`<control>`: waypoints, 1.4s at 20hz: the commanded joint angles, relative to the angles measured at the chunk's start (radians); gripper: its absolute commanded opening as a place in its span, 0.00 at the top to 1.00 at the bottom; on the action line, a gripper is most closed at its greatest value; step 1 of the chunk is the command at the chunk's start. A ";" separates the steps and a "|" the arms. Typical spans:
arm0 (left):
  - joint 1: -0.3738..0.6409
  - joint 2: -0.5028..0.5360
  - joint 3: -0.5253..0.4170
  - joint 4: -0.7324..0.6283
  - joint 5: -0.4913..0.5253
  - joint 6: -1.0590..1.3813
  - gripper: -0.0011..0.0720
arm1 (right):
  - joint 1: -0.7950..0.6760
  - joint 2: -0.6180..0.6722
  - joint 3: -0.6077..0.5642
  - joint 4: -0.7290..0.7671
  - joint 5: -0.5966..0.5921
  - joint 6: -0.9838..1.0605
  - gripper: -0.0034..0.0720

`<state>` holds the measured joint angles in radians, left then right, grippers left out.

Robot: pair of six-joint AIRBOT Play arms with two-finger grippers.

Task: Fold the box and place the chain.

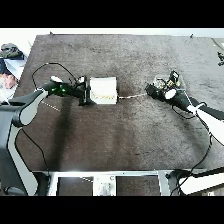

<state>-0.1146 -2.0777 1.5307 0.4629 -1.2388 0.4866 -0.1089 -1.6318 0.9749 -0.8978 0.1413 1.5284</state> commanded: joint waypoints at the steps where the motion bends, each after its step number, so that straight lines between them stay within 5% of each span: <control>1: -0.001 0.000 0.000 0.000 0.000 0.000 0.36 | 0.027 -0.006 0.035 0.031 0.040 -0.010 0.98; 6: -0.001 0.000 0.000 0.000 0.001 0.000 0.35 | 0.230 0.226 0.037 0.031 0.035 -0.121 0.98; 11: -0.001 0.000 0.000 0.000 0.000 0.000 0.36 | 0.449 0.397 0.045 0.004 -0.168 -0.122 0.98; 19: -0.001 0.000 0.000 0.000 0.000 0.000 0.36 | 0.586 0.297 0.171 -0.003 -0.182 -0.122 0.98; 23: -0.001 0.000 0.000 0.000 0.000 0.000 0.35 | 0.590 0.211 0.173 -0.004 -0.092 -0.122 0.97; 25: -0.001 0.000 0.000 0.000 0.000 0.000 0.35 | 0.571 0.182 0.172 -0.052 -0.011 -0.122 0.52; 28: -0.001 0.000 0.000 0.000 0.000 0.000 0.35 | 0.483 0.186 0.151 -0.099 0.111 -0.122 0.63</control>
<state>-0.1146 -2.0777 1.5307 0.4625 -1.2385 0.4866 0.4286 -1.4330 1.1385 -0.9535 0.1299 1.4055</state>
